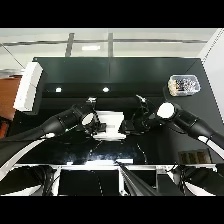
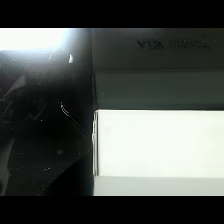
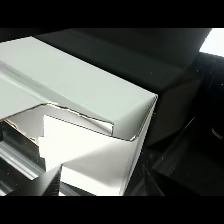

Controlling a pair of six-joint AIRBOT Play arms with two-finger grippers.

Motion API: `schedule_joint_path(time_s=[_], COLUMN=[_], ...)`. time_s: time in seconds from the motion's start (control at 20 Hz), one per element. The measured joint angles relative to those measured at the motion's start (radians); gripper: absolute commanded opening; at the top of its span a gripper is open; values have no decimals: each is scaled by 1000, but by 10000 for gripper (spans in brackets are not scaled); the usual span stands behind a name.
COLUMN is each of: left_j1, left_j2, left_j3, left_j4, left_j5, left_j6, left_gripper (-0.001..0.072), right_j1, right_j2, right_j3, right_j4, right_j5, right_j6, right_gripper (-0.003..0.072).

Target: Fold the box and place the chain.

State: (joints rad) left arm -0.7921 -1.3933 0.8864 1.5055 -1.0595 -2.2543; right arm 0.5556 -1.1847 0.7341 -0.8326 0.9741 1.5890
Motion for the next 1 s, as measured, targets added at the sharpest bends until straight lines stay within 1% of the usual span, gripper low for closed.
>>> schedule_joint_path(time_s=[0.05, 0.1, 0.15, 0.2, 0.25, 0.35, 0.65, 0.7, 0.75, 1.0], left_j1=[0, 0, 0, 0, 0, 0, 0, 0, 0, 0], left_j2=[0, 0, 0, 0, 0, 0, 0, 0, 0, 0], left_j3=[0, 0, 0, 0, 0, 0, 0, 0, 0, 0], left_j4=[0, 0, 0, 0, 0, 0, 0, 0, 0, 0], left_j5=[0, 0, 0, 0, 0, 0, 0, 0, 0, 0], left_j6=[0, 0, 0, 0, 0, 0, 0, 0, 0, 0], left_gripper=[31, 31, 31, 31, 31, 31, 31, 31, 31, 31], right_j1=[9, 16, 21, 24, 27, 30, 44, 50, 55, 66], right_j2=[0, 0, 0, 0, 0, 0, 0, 0, 0, -1], right_j3=[0, 0, 0, 0, 0, 0, 0, 0, 0, 0], right_j4=[-8, -17, -25, -31, -35, -40, -47, -47, -47, -56], right_j5=[-12, -22, -29, -36, -43, -51, -64, -66, -69, -82], right_j6=[7, 18, 31, 34, 41, 50, 58, 59, 60, 68], right_gripper=[530, 484, 483, 422, 415, 373, 373, 369, 315, 315])
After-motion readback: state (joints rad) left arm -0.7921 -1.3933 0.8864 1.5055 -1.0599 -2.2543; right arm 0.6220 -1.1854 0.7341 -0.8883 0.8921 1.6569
